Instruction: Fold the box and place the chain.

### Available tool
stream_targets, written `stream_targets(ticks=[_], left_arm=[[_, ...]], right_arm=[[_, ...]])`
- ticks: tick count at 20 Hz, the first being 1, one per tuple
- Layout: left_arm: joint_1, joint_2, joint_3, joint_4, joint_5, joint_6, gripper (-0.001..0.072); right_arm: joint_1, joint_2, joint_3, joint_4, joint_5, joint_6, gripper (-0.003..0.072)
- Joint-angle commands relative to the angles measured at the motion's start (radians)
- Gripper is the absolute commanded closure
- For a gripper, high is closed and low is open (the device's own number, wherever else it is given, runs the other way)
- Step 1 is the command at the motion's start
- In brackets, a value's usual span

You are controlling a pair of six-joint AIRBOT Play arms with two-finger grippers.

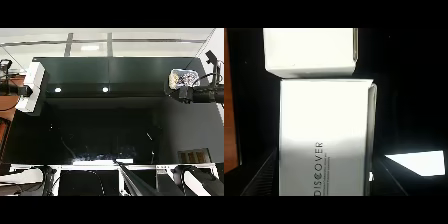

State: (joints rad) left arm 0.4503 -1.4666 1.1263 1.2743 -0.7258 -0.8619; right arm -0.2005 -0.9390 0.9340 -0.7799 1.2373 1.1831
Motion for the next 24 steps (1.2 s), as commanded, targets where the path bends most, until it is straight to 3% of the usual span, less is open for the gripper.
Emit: stream_targets(ticks=[1,2,3,4,5,6,8,9,11,13,15,17,24], left_arm=[[-0.005,0.077,0.050,-0.005,-0.071,-0.060,0.0008],[-0.011,0.107,0.063,-0.023,-0.101,-0.098,0.0012],[-0.019,0.138,0.064,-0.074,-0.148,-0.114,0.0071],[-0.034,0.164,0.064,-0.129,-0.210,-0.114,0.0290],[-0.056,0.184,0.064,-0.172,-0.277,-0.113,0.0586],[-0.088,0.202,0.061,-0.217,-0.338,-0.107,0.0684],[-0.200,0.262,0.016,-0.278,-0.363,-0.106,0.0687],[-0.276,0.311,-0.038,-0.296,-0.303,-0.071,0.0687],[-0.460,0.427,-0.196,-0.279,-0.103,-0.055,0.0687],[-0.596,0.531,-0.381,-0.258,0.095,-0.146,0.0685],[-0.668,0.612,-0.540,-0.261,0.207,-0.193,0.0685],[-0.684,0.657,-0.624,-0.261,0.255,-0.193,0.0683],[-0.663,0.669,-0.635,-0.262,0.258,-0.193,0.0683]], right_arm=[[0.004,0.001,-0.001,0.001,-0.003,0.002,0.0675],[0.008,0.001,-0.001,0.000,-0.005,0.002,0.0675],[0.021,0.001,-0.009,-0.003,-0.012,-0.006,0.0675],[0.043,0.001,-0.026,-0.003,-0.029,-0.040,0.0675],[0.073,0.001,-0.054,-0.005,-0.061,-0.092,0.0675],[0.107,0.001,-0.085,-0.006,-0.112,-0.141,0.0675],[0.182,0.001,-0.163,-0.016,-0.286,-0.176,0.0676],[0.211,0.001,-0.199,-0.042,-0.386,-0.175,0.0676],[0.248,0.000,-0.271,-0.093,-0.597,-0.174,0.0675],[0.251,0.000,-0.304,-0.093,-0.710,-0.174,0.0675],[0.251,0.000,-0.305,-0.120,-0.729,-0.174,0.0675],[0.251,0.000,-0.306,-0.132,-0.704,-0.174,0.0675],[0.251,0.000,-0.306,-0.137,-0.642,-0.174,0.0674]])
